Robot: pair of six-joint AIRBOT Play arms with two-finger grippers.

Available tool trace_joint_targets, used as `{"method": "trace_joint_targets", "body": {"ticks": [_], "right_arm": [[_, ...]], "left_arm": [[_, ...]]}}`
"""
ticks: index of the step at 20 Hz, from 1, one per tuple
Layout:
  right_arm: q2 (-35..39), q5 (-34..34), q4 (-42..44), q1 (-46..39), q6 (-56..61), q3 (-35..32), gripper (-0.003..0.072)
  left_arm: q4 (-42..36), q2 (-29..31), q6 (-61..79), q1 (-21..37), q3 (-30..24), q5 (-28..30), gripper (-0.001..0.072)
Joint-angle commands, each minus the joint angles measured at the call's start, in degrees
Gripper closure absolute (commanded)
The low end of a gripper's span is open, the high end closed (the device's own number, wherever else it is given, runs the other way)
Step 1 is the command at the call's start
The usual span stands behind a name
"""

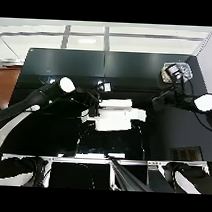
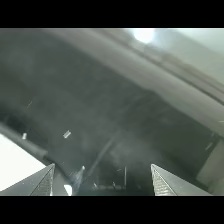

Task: Fold the box and place the chain.

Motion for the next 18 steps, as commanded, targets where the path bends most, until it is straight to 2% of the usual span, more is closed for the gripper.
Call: {"method": "trace_joint_targets", "body": {"ticks": [1,4,5,10,15,18], "right_arm": [[-0.83,3.56,0.61,3.08,-12.50,-2.25,0.0006],[-1.03,4.15,0.68,7.91,-16.90,-5.27,0.0004],[-1.03,4.15,0.66,9.49,-18.08,-6.14,-0.0034],[-1.79,4.98,0.66,15.82,-26.99,-7.06,-0.0032],[-1.79,8.79,0.57,16.46,-32.20,-7.06,-0.0024],[-1.79,9.16,-0.39,16.46,-32.33,-7.06,-0.0023]], "left_arm": [[0.37,-2.40,6.56,-1.11,-0.17,1.49,0.0682],[0.35,-2.54,6.25,-1.11,-0.17,1.38,0.0682],[0.35,-2.54,5.64,-1.11,-0.17,1.38,0.0682],[0.37,-2.56,2.58,-1.01,-0.17,-0.13,0.0682],[-1.57,-2.54,0.98,0.07,-0.57,-3.13,0.0685],[-5.77,-2.54,0.33,0.83,-3.19,-1.64,0.0686]]}}
